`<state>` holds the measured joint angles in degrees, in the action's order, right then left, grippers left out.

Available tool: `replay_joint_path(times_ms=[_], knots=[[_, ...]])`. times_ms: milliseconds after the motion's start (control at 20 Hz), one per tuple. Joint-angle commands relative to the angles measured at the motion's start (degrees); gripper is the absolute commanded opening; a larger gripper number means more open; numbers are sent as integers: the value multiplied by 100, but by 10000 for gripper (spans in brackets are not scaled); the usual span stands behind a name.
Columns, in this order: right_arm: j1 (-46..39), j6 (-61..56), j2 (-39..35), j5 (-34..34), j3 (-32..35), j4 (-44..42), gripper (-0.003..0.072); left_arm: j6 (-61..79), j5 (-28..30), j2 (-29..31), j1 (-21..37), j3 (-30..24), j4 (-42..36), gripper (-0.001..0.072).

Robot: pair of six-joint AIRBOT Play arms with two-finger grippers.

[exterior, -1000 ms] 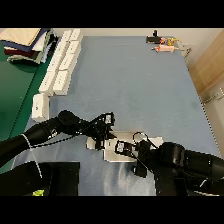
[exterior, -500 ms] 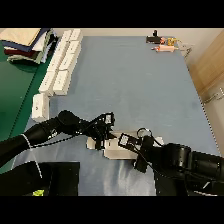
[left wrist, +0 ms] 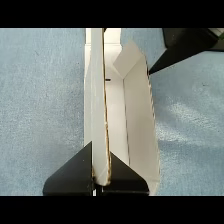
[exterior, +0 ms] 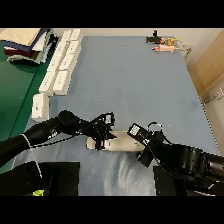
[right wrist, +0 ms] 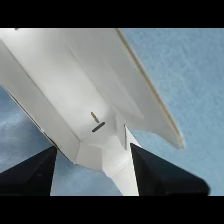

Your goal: Fold the box.

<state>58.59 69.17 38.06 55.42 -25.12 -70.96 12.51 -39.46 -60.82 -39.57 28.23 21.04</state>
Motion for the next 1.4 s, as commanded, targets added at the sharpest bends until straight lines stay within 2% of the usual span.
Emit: replay_joint_path(times_ms=[0,150,250,500,650,700,800,950,1150,1350], knots=[[4,-7,-28,66,-4,109,720,2,0,-2,0,-2,0,13],[-208,608,-22,-136,-4,52,720,2,0,-2,0,-2,0,13],[-643,1526,-22,-275,-4,-505,720,2,0,-2,0,-2,0,13],[-2579,5552,37,-472,-2,-3204,720,2,2,-2,0,-2,0,13],[-3864,8183,389,-57,-4,-5025,720,2,0,-2,0,-2,0,13],[-4164,8743,566,118,-4,-5421,720,2,0,-2,0,-2,0,13],[-4546,9326,986,339,-4,-5827,720,2,2,-2,0,-2,0,13],[-4610,9477,1349,278,-98,-5862,720,2,0,-2,0,-2,0,13],[-4610,9368,1320,457,-313,-5412,720,0,-2,-2,0,-2,0,13],[-4610,9370,1283,573,-330,-5386,720,2,2,-2,0,-2,0,13]])
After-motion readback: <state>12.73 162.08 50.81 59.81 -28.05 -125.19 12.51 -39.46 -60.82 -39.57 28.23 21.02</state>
